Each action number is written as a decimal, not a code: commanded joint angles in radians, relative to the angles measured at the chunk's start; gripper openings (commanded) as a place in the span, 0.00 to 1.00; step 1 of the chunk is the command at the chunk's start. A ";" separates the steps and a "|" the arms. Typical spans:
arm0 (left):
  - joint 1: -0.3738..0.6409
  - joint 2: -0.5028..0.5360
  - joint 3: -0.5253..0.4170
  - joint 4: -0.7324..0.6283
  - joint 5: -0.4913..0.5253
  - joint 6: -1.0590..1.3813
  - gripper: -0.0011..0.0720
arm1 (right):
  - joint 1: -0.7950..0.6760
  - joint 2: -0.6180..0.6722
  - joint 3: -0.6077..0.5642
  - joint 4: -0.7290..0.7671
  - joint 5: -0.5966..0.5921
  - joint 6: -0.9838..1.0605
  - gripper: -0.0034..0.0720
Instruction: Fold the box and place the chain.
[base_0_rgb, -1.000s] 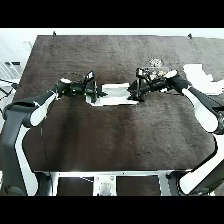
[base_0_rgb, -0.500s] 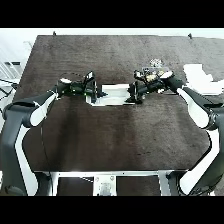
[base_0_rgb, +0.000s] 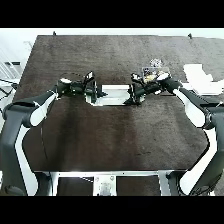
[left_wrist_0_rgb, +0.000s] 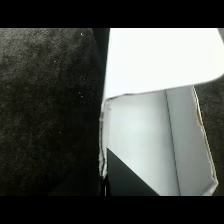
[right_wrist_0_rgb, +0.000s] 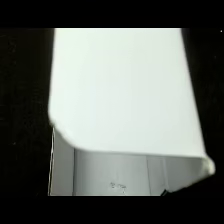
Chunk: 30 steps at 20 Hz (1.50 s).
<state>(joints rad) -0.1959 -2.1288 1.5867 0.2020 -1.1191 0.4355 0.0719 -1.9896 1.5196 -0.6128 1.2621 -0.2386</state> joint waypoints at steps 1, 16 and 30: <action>0.000 0.001 0.000 0.000 0.000 0.000 0.04 | 0.001 -0.008 0.002 -0.001 -0.016 -0.013 0.89; 0.000 0.001 0.000 0.000 0.000 0.000 0.04 | 0.000 -0.027 0.027 -0.028 -0.013 -0.017 0.89; 0.000 0.001 0.000 0.000 0.000 0.000 0.04 | 0.008 -0.031 0.027 -0.024 -0.014 -0.005 0.89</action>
<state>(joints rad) -0.1959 -2.1288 1.5867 0.2016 -1.1183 0.4351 0.0784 -2.0197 1.5467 -0.6468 1.2469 -0.2493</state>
